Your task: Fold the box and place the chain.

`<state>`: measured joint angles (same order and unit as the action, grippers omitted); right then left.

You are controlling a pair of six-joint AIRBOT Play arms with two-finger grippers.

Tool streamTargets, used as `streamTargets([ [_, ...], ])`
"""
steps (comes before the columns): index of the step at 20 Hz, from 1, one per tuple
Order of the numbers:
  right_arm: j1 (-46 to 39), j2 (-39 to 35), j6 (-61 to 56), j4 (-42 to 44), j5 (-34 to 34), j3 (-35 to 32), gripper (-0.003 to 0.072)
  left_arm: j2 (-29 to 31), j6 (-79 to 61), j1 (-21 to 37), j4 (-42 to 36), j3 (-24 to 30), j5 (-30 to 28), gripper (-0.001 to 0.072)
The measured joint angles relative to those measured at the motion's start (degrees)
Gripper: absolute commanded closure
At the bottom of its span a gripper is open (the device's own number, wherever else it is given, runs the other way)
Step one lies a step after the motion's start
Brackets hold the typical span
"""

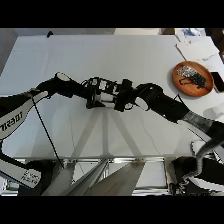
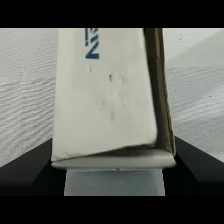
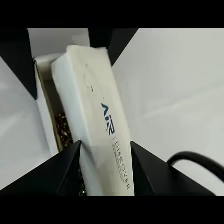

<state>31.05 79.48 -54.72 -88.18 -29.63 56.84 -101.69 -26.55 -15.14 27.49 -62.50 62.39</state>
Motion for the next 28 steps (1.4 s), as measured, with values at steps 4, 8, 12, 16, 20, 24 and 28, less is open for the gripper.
streamTargets([
  [4,0.20,1.09,-1.25,-0.09,-0.50,0.00,0.0372,0.00,0.00,0.00,0.02,0.00,0.02,0.0488],
  [8,0.31,1.40,-1.88,-0.04,-0.72,0.00,0.0371,0.00,0.00,0.00,0.04,0.00,0.04,0.0488],
  [12,1.27,1.44,-2.12,-0.04,-1.77,0.04,0.0324,0.00,-0.04,0.00,0.20,0.02,0.20,0.0488],
  [16,2.40,1.36,-2.25,-0.17,-2.45,0.04,0.0266,0.00,-0.24,0.00,0.31,0.02,0.26,0.0488],
  [20,2.80,0.11,-2.25,-0.87,-5.05,0.02,0.0266,0.00,-0.04,-0.02,0.02,0.04,0.20,0.0488],
  [24,2.86,-2.60,-2.29,-1.86,-6.49,0.00,0.0282,0.00,0.13,0.00,-0.20,0.02,-0.22,0.0488],
  [28,2.62,-5.35,-5.29,-1.92,-6.91,0.07,0.0675,0.00,0.09,0.00,-0.07,0.02,-0.04,0.0488],
])
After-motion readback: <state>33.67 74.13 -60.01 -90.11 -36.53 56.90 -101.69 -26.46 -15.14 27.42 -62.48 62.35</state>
